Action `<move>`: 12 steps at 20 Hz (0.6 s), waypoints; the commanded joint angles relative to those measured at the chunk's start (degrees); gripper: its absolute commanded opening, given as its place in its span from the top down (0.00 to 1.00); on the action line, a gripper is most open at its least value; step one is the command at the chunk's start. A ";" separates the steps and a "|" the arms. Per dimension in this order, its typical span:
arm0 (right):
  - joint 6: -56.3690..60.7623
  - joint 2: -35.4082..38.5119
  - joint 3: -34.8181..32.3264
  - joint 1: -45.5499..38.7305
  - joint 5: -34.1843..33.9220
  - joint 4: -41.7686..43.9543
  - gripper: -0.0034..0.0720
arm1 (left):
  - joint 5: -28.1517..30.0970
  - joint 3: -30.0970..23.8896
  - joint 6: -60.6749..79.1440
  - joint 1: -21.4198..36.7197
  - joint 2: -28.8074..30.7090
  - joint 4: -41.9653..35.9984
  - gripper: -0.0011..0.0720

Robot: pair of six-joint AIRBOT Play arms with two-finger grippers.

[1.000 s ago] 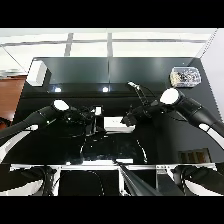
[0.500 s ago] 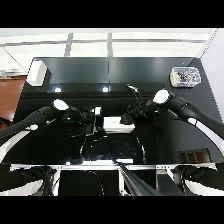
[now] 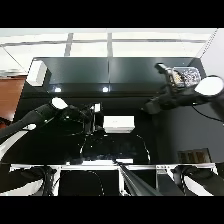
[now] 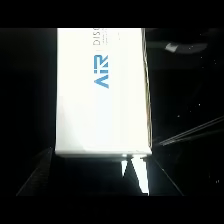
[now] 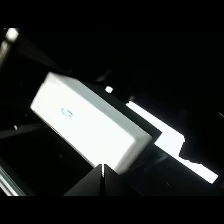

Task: Fold the box and place the chain.

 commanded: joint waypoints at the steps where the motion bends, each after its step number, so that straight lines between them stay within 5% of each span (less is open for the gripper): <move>1: 3.52 5.25 0.02 -8.46 10.21 -9.14 0.93 | -3.80 2.21 -11.32 1.68 5.05 9.01 0.00; 6: 4.15 5.44 -3.61 -10.78 7.08 -7.78 0.93 | -3.93 5.99 -17.27 -1.40 8.44 1.53 0.04; 12: 4.15 5.44 -5.29 -10.78 5.11 -5.22 0.93 | -1.14 20.15 -22.03 -12.98 -9.55 2.51 0.03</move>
